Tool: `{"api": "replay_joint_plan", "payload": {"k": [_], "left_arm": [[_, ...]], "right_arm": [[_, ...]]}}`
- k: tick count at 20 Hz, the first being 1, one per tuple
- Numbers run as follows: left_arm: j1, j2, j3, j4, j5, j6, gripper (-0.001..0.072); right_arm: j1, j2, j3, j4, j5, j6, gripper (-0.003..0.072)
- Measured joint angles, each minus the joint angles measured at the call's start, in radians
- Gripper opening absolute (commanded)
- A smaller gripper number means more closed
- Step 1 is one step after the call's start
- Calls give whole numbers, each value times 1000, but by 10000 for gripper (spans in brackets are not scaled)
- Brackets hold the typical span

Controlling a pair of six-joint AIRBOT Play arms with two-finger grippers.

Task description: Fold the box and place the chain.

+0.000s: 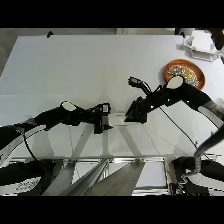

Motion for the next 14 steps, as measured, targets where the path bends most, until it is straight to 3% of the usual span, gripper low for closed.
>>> {"api": "replay_joint_plan", "payload": {"k": [5,14], "left_arm": [[0,0,0,0,0,0,410],[0,0,0,0,0,-2,410]], "right_arm": [[20,55,-22,-29,-30,-21,368],[78,132,-77,-153,-192,-31,362]]}}
